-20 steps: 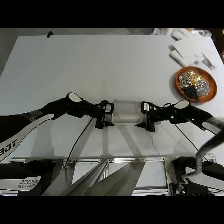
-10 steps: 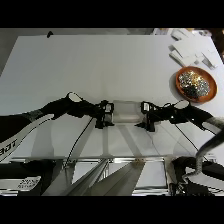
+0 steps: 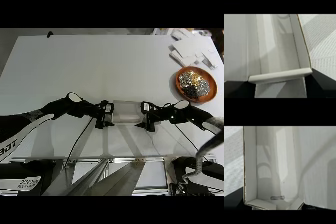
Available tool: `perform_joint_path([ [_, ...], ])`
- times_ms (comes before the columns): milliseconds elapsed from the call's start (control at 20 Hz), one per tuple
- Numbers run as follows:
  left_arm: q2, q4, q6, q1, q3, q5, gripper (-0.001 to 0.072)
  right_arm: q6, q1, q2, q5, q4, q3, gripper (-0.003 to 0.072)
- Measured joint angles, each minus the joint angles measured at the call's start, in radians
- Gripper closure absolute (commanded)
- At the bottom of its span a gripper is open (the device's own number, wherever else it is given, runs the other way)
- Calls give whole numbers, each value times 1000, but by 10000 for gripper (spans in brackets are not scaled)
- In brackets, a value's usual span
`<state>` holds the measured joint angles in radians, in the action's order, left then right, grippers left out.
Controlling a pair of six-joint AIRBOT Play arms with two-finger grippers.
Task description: Fold the box and place the chain.
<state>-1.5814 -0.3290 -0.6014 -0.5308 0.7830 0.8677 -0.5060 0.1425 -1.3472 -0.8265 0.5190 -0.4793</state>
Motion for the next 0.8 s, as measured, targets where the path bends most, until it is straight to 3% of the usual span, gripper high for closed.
perform_joint_path([
  [450, 0, 0, 0, 0, 0, 0, 514, 0, 0, 0, -2, 0, 0, 290],
  [500, 0, 0, 0, 0, 0, 0, 514, 0, 0, 0, -2, 0, 0, 214],
  [550, 0, 0, 0, 0, 0, 1, 514, 0, 0, 0, -3, 0, 0, 56],
  [600, 0, 0, -1, 0, 0, 5, 514, 1, 0, 0, -10, 3, 0, 4],
  [800, 0, 0, -2, 0, 0, 5, 515, 40, 0, 15, -6, 8, 1, 3],
])
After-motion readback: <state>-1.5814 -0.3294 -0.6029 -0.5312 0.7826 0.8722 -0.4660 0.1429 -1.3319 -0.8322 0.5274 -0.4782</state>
